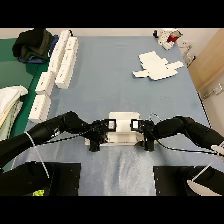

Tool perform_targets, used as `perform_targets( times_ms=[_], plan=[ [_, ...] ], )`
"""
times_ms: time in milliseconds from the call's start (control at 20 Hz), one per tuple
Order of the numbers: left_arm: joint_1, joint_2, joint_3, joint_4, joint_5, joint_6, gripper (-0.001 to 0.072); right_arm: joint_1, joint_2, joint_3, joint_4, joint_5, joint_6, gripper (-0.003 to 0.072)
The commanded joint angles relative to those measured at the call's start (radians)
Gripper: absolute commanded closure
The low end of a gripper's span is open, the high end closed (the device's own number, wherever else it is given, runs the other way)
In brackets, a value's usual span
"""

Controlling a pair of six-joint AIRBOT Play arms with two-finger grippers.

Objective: Fold the box.

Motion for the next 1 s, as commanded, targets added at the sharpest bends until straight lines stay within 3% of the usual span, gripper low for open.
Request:
perform_targets(
  times_ms=[0, 100, 150, 400, 450, 500, 950],
  plan=[
    [0.001, 0.0, 0.001, 0.0, 0.025, 0.046, 0.0548, 0.001, 0.0, 0.001, -0.001, 0.0, -0.002, 0.0222],
    [0.0, 0.0, 0.001, 0.0, 0.031, 0.056, 0.0556, 0.001, 0.0, 0.001, -0.001, 0.0, -0.002, 0.0222],
    [0.001, 0.0, 0.001, 0.0, 0.031, 0.073, 0.0615, 0.001, 0.0, 0.001, -0.001, 0.0, -0.002, 0.0222],
    [0.0, 0.0, 0.0, -0.051, 0.031, 0.101, 0.0617, 0.001, 0.0, 0.001, -0.001, 0.0, -0.002, 0.0222],
    [0.0, 0.0, 0.0, -0.076, 0.031, 0.123, 0.0633, 0.001, 0.0, 0.001, -0.001, 0.0, -0.002, 0.0222],
    [0.0, 0.0, 0.0, -0.091, 0.031, 0.14, 0.0696, 0.001, 0.0, 0.001, -0.001, 0.0, -0.002, 0.0222],
    [0.0, -0.036, 0.0, -0.157, 0.032, 0.146, 0.0694, 0.001, 0.0, 0.001, -0.001, 0.0, -0.002, 0.0222]
  ],
)
